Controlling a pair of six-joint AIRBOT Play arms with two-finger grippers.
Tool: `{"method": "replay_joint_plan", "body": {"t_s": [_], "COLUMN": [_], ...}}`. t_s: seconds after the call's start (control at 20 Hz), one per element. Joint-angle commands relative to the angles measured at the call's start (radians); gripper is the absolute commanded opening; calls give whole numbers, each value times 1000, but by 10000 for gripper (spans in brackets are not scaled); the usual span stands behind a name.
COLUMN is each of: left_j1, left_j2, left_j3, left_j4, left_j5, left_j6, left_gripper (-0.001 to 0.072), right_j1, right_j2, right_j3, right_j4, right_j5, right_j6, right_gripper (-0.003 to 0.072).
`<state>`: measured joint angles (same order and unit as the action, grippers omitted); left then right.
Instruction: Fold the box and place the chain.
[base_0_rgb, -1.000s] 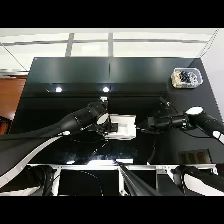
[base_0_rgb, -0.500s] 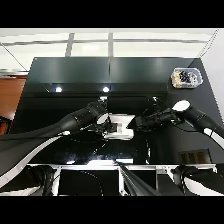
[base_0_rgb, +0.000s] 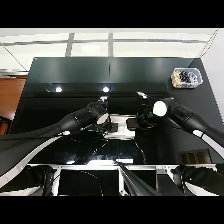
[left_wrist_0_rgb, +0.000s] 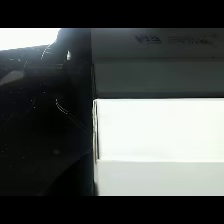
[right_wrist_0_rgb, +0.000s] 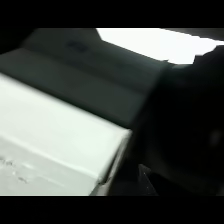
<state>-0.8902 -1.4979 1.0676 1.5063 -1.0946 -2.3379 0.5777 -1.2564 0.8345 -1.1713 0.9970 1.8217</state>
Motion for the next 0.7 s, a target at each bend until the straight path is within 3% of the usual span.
{"method": "replay_joint_plan", "body": {"t_s": [0.0,0.15,0.2,0.65], "left_j1": [0,0,0,1], "left_j2": [0,0,0,0], "left_j3": [0,0,0,0], "left_j4": [0,0,0,0], "left_j5": [-3,-3,-3,-6], "left_j6": [0,0,0,0], "left_gripper": [31,31,31,31], "right_j1": [129,206,217,222], "right_j2": [-3,-30,-42,-113], "right_j3": [65,93,94,97], "right_j4": [-261,-360,-355,-292], "right_j5": [52,156,159,128], "right_j6": [348,488,501,568], "right_gripper": [484,482,434,424]}}
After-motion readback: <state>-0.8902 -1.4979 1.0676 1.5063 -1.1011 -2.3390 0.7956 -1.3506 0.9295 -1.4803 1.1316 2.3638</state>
